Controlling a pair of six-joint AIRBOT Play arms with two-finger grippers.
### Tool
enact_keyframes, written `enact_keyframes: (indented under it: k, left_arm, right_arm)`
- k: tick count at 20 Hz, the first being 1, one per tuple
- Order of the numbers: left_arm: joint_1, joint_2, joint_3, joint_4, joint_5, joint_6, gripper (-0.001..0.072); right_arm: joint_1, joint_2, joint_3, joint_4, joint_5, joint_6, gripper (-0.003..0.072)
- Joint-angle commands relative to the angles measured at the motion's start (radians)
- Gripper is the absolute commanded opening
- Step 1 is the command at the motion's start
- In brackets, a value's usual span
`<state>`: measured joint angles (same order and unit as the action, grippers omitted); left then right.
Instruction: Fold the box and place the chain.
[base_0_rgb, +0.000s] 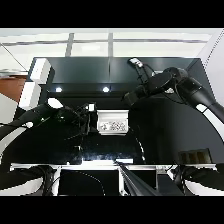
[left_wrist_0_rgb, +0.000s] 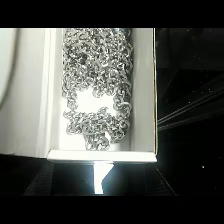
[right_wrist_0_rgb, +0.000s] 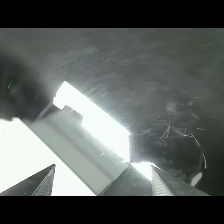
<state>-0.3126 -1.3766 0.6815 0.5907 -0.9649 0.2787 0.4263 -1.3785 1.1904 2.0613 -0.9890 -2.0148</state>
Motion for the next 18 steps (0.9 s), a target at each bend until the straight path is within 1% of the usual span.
enact_keyframes:
  k: [1, 3, 5, 9, 15, 18]
  left_arm:
    - [-0.001, 0.0, 0.001, 0.001, 0.0, 0.0, 0.0458]
    - [-0.001, 0.0, 0.001, 0.001, 0.0, 0.0, 0.0458]
    - [-0.001, 0.0, 0.001, 0.001, 0.0, 0.0, 0.0458]
    - [-0.001, 0.0, 0.001, 0.001, 0.0, 0.0, 0.0458]
    - [-0.001, 0.0, 0.001, 0.001, 0.0, 0.0, 0.0459]
    - [-0.001, 0.0, 0.001, 0.001, 0.0, 0.0, 0.0458]
  right_arm:
    - [0.017, -0.021, 0.045, 0.043, -0.132, -0.182, 0.0699]
    - [0.037, -0.023, 0.045, 0.058, -0.224, -0.224, 0.0698]
    - [0.059, -0.023, 0.042, 0.051, -0.286, -0.248, 0.0698]
    - [0.07, -0.029, 0.036, 0.013, -0.271, -0.336, 0.0699]
    - [0.074, -0.03, 0.036, 0.008, -0.271, -0.374, 0.0698]
    - [0.027, -0.002, 0.036, 0.011, -0.284, -0.382, 0.0698]
